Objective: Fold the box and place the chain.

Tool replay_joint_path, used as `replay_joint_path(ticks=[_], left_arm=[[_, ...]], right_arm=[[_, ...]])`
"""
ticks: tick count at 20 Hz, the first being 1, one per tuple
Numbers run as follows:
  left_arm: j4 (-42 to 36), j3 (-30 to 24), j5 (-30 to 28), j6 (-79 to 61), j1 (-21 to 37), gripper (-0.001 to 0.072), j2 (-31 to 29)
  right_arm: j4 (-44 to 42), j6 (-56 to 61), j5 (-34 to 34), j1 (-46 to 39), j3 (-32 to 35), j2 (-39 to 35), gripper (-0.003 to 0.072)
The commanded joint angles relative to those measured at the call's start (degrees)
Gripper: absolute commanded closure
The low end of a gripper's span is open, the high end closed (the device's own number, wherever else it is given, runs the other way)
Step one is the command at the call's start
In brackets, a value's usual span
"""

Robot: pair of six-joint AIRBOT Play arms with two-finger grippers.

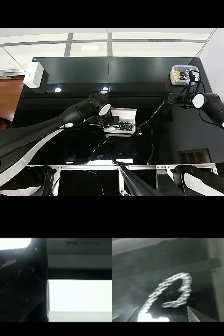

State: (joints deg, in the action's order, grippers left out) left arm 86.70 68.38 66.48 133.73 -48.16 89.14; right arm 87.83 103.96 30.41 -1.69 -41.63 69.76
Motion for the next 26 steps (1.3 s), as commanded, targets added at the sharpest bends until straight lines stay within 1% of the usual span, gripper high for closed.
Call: replay_joint_path(ticks=[1,3,7,11,13,15,16,19,21,22,23,24,26], left_arm=[[0.0,0.1,0.0,0.0,0.0,0.0679,0.0],[0.0,0.1,0.0,0.0,0.0,0.0679,0.0],[0.0,0.1,0.0,0.0,0.0,0.0679,0.0],[0.0,0.1,0.0,0.0,0.0,0.0679,0.0],[0.0,0.1,0.0,0.0,0.0,0.0679,0.0],[0.0,0.1,0.1,0.0,0.0,0.0679,0.0],[-0.1,0.1,0.0,0.0,0.0,0.0679,0.0],[-0.2,0.1,0.0,0.0,0.0,0.0679,0.0],[-0.2,0.1,0.0,0.0,0.0,0.0679,0.0],[-0.2,0.1,0.0,0.0,0.0,0.0679,0.0],[-0.2,0.1,0.0,0.0,0.0,0.0679,0.0],[-0.2,0.1,-0.2,0.0,0.0,0.0679,0.0],[-0.2,0.1,-0.2,0.0,0.0,0.0679,0.0]], right_arm=[[12.5,13.2,-2.7,0.2,0.0,2.7,-0.0034],[12.8,13.5,-2.1,0.5,-1.4,4.7,-0.0034],[12.8,13.5,0.7,3.1,-6.0,8.8,-0.0034],[12.7,14.6,6.4,3.6,-6.3,10.9,-0.0034],[12.7,14.5,7.8,3.6,-6.3,11.0,0.0149],[11.6,14.1,8.6,3.6,-6.3,10.9,0.0574],[10.4,13.3,8.7,3.6,-6.3,10.9,0.0669],[6.6,9.3,9.6,3.6,-6.3,9.2,0.0672],[2.8,3.7,11.1,3.6,-6.3,5.0,0.0673],[-0.6,-0.4,12.7,3.6,-6.3,2.2,0.0672],[-6.0,-6.4,16.0,3.6,-6.4,-1.2,0.0672],[-12.3,-12.9,20.9,3.6,-7.0,-4.5,0.0672],[-23.7,-22.6,28.9,3.6,-8.0,-9.8,0.0672]])
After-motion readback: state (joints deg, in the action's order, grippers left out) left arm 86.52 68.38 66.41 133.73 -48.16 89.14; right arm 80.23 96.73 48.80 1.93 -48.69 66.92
